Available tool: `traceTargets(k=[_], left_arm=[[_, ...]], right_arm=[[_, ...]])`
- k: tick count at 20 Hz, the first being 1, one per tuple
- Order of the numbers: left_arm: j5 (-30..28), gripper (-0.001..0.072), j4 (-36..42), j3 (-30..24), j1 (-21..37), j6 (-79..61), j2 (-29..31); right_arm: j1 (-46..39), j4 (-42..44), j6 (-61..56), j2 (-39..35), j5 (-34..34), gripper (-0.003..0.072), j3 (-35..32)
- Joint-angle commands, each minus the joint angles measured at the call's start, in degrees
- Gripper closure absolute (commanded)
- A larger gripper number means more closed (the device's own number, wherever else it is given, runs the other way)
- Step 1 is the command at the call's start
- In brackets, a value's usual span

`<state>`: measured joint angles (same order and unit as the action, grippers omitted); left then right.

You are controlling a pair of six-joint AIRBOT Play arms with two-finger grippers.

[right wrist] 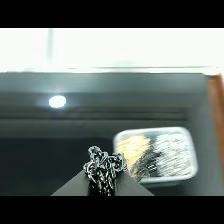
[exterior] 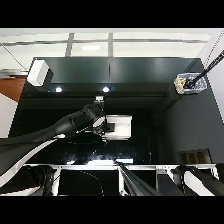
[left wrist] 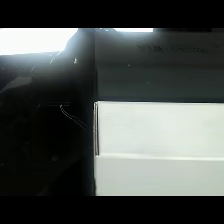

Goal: Fold the box and place the chain.

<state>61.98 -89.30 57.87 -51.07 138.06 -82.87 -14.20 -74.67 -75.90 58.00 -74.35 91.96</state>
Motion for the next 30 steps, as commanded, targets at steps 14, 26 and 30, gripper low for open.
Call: traceTargets(k=[14,26,30], left_arm=[[0.1,0.068,0.0,0.0,0.0,0.0,0.0],[0.1,0.068,0.0,0.0,0.0,0.0,0.0],[0.1,0.068,0.0,0.0,0.0,0.0,0.0]], right_arm=[[16.0,36.8,17.2,-8.1,-9.6,0.0638,-37.4],[38.1,37.2,14.8,-1.5,5.6,0.0638,-41.3],[40.4,37.2,14.8,2.4,8.2,0.0638,-41.3]])
